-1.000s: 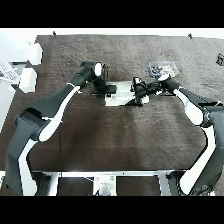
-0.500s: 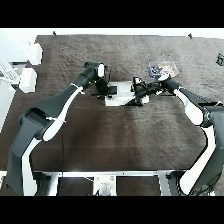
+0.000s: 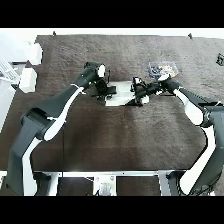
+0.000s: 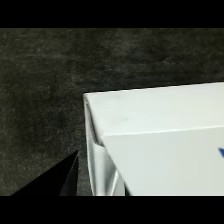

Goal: Fold the box and place the chain.

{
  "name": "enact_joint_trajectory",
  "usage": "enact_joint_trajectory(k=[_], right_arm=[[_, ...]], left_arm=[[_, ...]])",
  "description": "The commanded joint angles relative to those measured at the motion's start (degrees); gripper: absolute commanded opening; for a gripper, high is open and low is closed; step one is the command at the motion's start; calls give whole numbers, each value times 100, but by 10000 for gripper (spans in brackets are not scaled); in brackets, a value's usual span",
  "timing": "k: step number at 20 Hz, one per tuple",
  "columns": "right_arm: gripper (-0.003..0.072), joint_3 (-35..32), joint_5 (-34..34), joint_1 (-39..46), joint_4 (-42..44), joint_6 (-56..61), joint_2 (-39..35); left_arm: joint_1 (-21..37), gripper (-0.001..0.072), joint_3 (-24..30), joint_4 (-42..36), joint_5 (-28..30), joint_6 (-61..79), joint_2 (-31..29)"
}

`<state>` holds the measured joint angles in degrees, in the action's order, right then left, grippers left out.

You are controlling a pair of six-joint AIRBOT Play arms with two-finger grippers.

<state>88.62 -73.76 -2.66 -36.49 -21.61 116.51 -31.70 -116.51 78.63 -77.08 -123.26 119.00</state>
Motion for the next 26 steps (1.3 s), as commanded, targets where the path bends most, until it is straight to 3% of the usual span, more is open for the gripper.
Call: enact_joint_trajectory(k=[1,19,21,26], right_arm=[[540,-2,0,-2,0,0,2],[539,-2,0,-2,0,0,2],[540,-2,0,-2,0,0,2],[540,-2,0,-2,0,0,2]], left_arm=[[7,308,-118,170,-168,-271,22],[13,288,-256,227,-245,-2,212],[13,239,-256,227,-238,33,216],[13,239,-256,155,-175,96,223]])
